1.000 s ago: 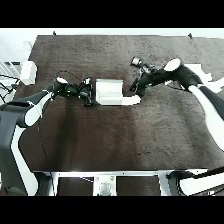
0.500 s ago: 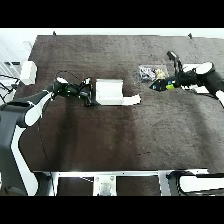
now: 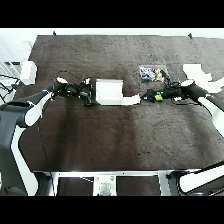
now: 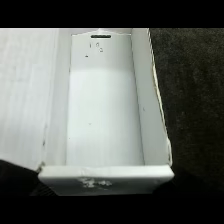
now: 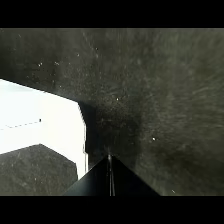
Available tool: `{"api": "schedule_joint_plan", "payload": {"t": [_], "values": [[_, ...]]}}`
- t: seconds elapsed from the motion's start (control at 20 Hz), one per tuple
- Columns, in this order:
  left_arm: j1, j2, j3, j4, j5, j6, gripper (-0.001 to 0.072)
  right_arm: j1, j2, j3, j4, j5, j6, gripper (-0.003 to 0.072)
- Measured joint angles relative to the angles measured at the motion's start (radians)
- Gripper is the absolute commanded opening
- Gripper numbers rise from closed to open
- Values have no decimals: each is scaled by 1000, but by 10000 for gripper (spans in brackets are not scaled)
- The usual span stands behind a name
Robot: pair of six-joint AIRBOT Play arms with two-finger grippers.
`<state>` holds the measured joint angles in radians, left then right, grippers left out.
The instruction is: Fold the box and place the chain.
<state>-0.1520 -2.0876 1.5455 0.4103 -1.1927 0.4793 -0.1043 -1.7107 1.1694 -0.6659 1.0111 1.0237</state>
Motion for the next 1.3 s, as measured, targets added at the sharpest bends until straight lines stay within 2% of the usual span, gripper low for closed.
{"api": "schedule_joint_plan", "payload": {"t": [0.35,0.65,0.7,0.75,0.85,0.95,1.3], "values": [[0,0,0,0,0,0,408,118,-45,1,73,-57,45,5],[0,0,0,0,0,0,408,169,3,10,100,-74,89,8],[0,0,0,0,0,0,408,173,14,10,104,-75,93,109],[0,0,0,0,0,0,408,177,24,11,105,-75,98,244],[0,0,0,0,0,0,408,187,37,12,106,-74,112,254],[0,0,0,0,0,0,408,194,46,13,108,-75,118,303],[0,0,0,0,0,0,408,224,58,15,145,-78,127,308]]}}
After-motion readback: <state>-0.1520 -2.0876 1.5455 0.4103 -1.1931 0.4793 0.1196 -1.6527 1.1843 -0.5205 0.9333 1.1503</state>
